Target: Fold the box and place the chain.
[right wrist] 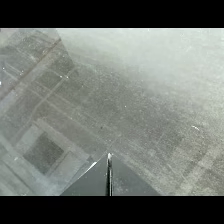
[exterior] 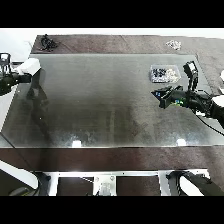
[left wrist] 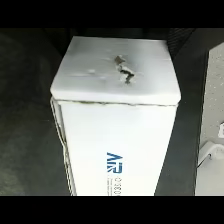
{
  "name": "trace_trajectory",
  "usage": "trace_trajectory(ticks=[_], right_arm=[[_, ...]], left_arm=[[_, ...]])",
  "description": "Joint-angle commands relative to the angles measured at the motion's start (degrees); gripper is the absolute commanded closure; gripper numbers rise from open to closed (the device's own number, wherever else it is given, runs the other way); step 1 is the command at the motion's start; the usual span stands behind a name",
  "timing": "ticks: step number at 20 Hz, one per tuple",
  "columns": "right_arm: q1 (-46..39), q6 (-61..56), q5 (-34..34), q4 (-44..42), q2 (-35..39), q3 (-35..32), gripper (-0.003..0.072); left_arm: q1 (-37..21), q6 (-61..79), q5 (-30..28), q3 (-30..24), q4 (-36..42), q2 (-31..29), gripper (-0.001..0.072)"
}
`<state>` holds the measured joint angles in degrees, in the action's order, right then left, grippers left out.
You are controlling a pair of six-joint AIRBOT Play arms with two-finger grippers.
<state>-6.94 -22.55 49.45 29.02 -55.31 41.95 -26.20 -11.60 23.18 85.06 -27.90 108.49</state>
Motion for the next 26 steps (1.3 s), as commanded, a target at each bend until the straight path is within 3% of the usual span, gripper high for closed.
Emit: trace_trajectory(ticks=[1, 2, 3, 11, 13, 16, 17, 18, 19, 22, 26], right_arm=[[0.1, 0.0, -0.6, 0.0, 0.0, 0.0, 0.0677], [0.1, 0.0, -0.6, 0.0, 0.0, 0.0, 0.0676], [0.1, 0.0, -0.6, 0.0, 0.0, 0.0, 0.0676], [0.0, 0.0, -0.7, 0.0, 0.0, 0.0, 0.0674], [0.0, 0.0, -0.7, 0.0, 0.0, 0.0, 0.0630], [0.0, 0.0, -0.6, 0.0, 0.0, 0.0, 0.0627], [0.0, 0.0, -0.6, 0.0, 0.0, 0.0, 0.0629], [0.0, 0.0, -0.8, 0.0, 0.0, 0.0, 0.0657], [0.0, 0.0, -1.4, 0.0, 0.0, 0.0, 0.0676], [0.0, 0.0, -5.2, 0.0, 0.1, 0.0, 0.0677], [0.0, 0.0, -7.6, 0.2, 2.2, -0.5, 0.0678]], left_arm=[[-0.1, -0.3, -0.6, 0.1, -2.2, 0.6, 0.0603], [-0.1, -0.4, -1.5, 0.1, -2.3, 0.6, 0.0225], [-0.1, -0.4, -2.9, 0.1, -2.3, 0.6, -0.0011], [-0.1, 0.1, -0.6, 0.1, -10.4, -1.8, -0.0011], [-0.1, 0.0, 2.0, 0.1, -14.8, -4.9, -0.0011], [-0.1, -0.6, 8.6, 0.1, -16.2, -10.5, -0.0011], [-0.1, -1.4, 11.9, 0.1, -16.2, -12.4, 0.0007], [-0.1, -3.6, 15.5, 0.1, -16.2, -14.2, 0.0316], [-0.1, -4.5, 20.4, 0.1, -16.2, -15.7, 0.0690], [-0.1, -5.5, 31.1, -0.7, -8.8, -19.5, 0.0696], [0.0, 4.0, 25.6, -15.1, 8.4, -31.0, 0.0696]])
